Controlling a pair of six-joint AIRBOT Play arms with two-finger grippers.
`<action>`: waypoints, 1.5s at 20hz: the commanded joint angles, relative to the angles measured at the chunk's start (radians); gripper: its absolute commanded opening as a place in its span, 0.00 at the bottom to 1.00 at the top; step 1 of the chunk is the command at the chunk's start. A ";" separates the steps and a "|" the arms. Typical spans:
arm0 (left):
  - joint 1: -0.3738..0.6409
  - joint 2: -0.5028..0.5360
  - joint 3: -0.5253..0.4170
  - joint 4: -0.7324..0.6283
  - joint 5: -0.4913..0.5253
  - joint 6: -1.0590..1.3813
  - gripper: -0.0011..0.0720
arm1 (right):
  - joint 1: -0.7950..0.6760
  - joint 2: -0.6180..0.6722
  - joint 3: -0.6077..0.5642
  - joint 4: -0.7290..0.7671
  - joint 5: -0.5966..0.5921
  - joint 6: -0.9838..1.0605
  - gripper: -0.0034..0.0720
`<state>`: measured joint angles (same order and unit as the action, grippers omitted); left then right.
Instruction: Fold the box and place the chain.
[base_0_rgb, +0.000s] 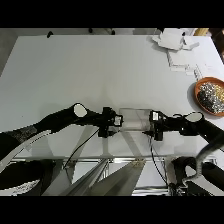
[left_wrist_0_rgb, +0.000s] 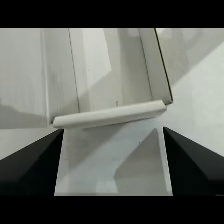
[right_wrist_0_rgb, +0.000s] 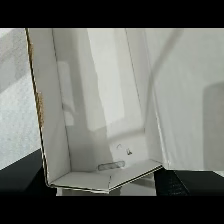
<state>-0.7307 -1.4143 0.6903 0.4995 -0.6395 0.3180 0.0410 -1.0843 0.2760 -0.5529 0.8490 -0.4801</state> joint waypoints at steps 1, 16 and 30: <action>-0.013 -0.012 -0.002 -0.071 0.023 0.051 0.97 | 0.000 0.001 0.000 0.000 0.000 0.000 0.47; -0.025 -0.041 -0.002 -0.191 0.005 0.049 0.97 | 0.000 0.001 0.000 0.000 0.000 0.000 0.47; -0.024 -0.053 -0.002 -0.203 0.015 0.048 0.39 | 0.000 0.001 0.000 0.000 0.000 0.000 0.47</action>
<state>-0.7551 -1.4662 0.6888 0.2951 -0.6289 0.3672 0.0402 -1.0843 0.2760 -0.5533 0.8494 -0.4805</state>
